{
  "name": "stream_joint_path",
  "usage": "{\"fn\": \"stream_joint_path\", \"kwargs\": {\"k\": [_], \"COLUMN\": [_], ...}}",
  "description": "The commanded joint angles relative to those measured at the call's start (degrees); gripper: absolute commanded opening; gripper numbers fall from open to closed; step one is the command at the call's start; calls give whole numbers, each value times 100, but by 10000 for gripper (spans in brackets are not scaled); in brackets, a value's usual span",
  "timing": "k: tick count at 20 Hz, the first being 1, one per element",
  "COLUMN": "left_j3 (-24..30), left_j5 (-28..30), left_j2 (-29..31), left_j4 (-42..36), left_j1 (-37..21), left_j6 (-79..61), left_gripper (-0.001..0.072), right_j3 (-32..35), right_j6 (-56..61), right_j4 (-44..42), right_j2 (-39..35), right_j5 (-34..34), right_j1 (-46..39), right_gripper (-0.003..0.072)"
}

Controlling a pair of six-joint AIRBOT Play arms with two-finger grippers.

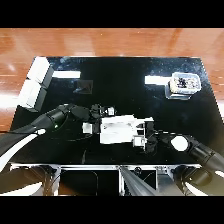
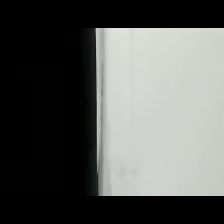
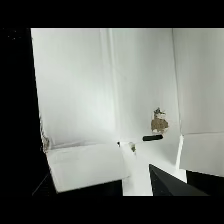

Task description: Fold the box and place the chain.

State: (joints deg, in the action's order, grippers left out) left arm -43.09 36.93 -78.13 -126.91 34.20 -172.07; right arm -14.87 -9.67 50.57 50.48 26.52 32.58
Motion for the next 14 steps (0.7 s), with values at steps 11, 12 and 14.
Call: {"fn": "stream_joint_path", "kwargs": {"k": [11, 12, 14], "left_j3": [4, 2, 2], "left_j5": [308, 310, 310], "left_j2": [0, 0, 0], "left_j4": [2, 2, 4], "left_j1": [0, 0, 0], "left_j6": [0, 0, 0], "left_gripper": [19, 19, 18], "right_j3": [-20, -26, -59], "right_j6": [-428, -426, -426], "right_j4": [-1414, -1421, -1685], "right_j2": [4, 2, 2], "right_j5": [-629, -612, -603], "right_j1": [4, 7, 4], "right_gripper": [702, 702, 704]}}
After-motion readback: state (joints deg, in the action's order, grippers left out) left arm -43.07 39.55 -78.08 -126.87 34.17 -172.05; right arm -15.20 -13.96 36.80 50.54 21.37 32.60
